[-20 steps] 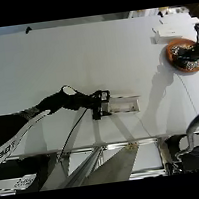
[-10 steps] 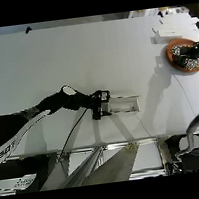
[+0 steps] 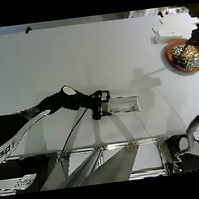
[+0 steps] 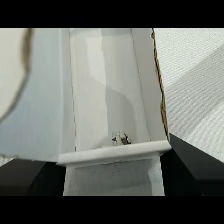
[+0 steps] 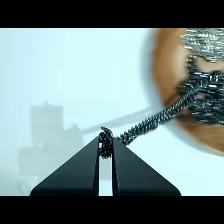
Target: Fold the box and place the chain.
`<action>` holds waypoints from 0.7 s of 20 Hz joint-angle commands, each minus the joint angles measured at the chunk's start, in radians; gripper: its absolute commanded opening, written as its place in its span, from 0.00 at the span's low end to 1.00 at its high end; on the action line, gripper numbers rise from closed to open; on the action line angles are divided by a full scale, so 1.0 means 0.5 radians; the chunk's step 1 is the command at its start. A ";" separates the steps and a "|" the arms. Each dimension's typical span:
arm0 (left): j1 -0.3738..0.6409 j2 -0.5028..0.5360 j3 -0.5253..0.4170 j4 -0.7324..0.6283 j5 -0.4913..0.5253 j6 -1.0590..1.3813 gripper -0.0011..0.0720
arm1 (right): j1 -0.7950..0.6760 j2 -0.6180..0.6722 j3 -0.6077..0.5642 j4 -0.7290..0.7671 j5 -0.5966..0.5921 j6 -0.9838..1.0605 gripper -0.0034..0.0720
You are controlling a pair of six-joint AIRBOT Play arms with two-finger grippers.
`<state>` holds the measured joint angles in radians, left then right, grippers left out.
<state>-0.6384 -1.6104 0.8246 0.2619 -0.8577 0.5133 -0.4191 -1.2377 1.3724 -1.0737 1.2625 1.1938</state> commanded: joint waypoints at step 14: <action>0.002 0.001 0.001 0.000 0.000 0.001 0.27 | 0.690 0.769 -0.006 0.106 0.668 -0.024 0.07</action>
<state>-0.6384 -1.6100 0.8246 0.2615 -0.8577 0.5133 -0.1257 -0.9012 1.3712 -0.9722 1.5612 1.1728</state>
